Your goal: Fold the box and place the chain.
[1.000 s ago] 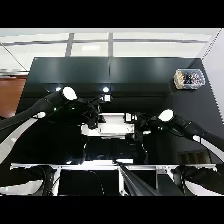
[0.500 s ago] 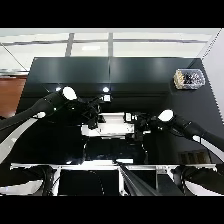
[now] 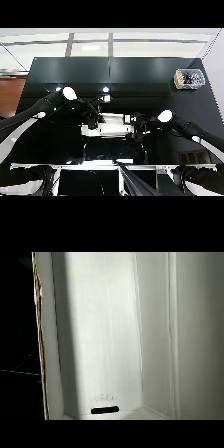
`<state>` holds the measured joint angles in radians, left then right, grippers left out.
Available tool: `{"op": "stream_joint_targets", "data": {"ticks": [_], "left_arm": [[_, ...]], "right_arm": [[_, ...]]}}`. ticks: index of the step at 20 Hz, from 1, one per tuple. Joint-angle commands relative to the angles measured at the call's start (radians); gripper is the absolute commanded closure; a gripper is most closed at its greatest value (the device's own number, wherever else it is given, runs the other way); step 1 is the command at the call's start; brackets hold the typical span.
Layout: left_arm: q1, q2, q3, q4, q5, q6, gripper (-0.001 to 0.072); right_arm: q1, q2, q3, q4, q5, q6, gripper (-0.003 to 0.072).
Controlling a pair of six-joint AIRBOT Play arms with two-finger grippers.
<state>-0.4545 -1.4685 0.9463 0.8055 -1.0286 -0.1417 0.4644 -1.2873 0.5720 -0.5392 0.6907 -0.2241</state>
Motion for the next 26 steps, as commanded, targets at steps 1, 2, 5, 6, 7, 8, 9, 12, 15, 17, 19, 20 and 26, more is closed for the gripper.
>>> {"op": "stream_joint_targets", "data": {"ticks": [1,2,5,6,7,8,9,12,15,17,19,20,26], "left_arm": [[0.000,0.001,0.001,-0.002,-0.016,-0.001,0.0658],[0.002,0.001,0.001,-0.002,-0.023,-0.001,0.0533],[0.011,0.008,0.008,0.003,-0.074,-0.108,0.0125],[0.017,0.014,0.010,0.017,-0.101,-0.139,0.0125],[0.025,0.030,0.012,0.054,-0.118,-0.183,0.0125],[0.031,0.053,0.012,0.109,-0.119,-0.252,0.0125],[0.039,0.083,0.012,0.177,-0.128,-0.318,0.0125],[0.066,0.183,0.011,0.360,-0.176,-0.454,0.0125],[0.103,0.270,-0.001,0.422,-0.220,-0.565,0.0134],[0.125,0.322,-0.034,0.420,-0.245,-0.654,0.0209],[0.131,0.370,-0.084,0.363,-0.300,-0.706,0.0585],[0.131,0.385,-0.117,0.259,-0.348,-0.698,0.0684],[0.025,0.392,-0.353,-0.517,-0.017,-0.447,0.0685]], "right_arm": [[0.001,0.000,0.000,-0.004,0.001,-0.001,0.0197],[0.001,0.000,0.000,-0.004,0.001,-0.001,0.0197],[0.001,0.000,0.000,-0.004,0.001,-0.001,0.0197],[0.001,0.000,0.000,-0.004,0.001,-0.001,0.0197],[0.001,0.000,0.000,-0.004,0.001,-0.001,0.0197],[0.001,0.000,0.000,-0.004,0.001,-0.001,0.0197],[0.001,0.000,0.000,-0.004,0.001,-0.001,0.0198],[0.001,0.000,0.000,-0.004,0.001,-0.001,0.0198],[0.001,0.000,0.000,-0.004,0.002,-0.002,0.0309],[0.001,0.000,0.000,-0.004,0.002,-0.002,0.0433],[0.001,0.000,0.000,-0.004,0.002,-0.002,0.0432],[0.001,0.000,0.000,-0.004,0.001,-0.001,0.0432],[0.001,0.000,0.000,-0.004,0.001,-0.001,0.0432]]}}
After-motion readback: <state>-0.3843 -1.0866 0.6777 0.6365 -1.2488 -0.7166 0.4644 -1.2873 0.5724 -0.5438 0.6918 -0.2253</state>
